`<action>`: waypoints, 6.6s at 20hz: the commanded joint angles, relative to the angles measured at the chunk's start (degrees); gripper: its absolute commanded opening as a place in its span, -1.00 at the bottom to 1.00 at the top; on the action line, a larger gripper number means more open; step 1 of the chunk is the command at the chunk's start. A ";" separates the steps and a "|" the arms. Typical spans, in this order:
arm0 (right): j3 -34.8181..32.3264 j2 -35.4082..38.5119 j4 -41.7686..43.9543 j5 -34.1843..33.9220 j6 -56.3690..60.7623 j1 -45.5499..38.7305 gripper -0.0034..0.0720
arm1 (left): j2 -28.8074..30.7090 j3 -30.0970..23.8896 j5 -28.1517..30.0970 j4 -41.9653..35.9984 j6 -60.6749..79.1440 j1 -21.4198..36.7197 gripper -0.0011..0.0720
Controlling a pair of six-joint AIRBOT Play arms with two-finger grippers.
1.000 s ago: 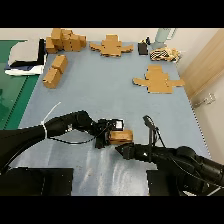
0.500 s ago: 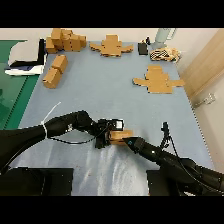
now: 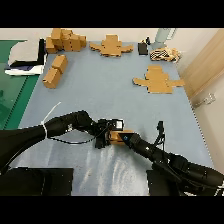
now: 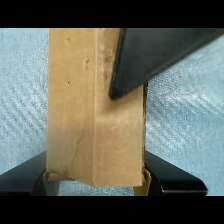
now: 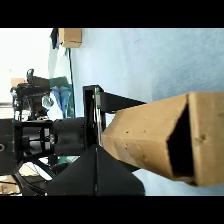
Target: Fold the box.
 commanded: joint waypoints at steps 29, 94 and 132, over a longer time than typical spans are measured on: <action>0.13 -4.28 -3.13 -6.10 9.99 0.02 -0.90 | -0.02 0.02 0.00 0.02 0.02 0.00 0.46; 50.84 -31.17 -17.73 -87.60 -42.73 -37.99 -0.90 | 8.02 4.50 0.17 23.71 -40.65 33.48 0.46; 50.84 -31.17 -17.73 -87.62 -42.73 -37.99 -0.90 | -20.87 30.99 9.38 21.11 -51.34 54.69 0.47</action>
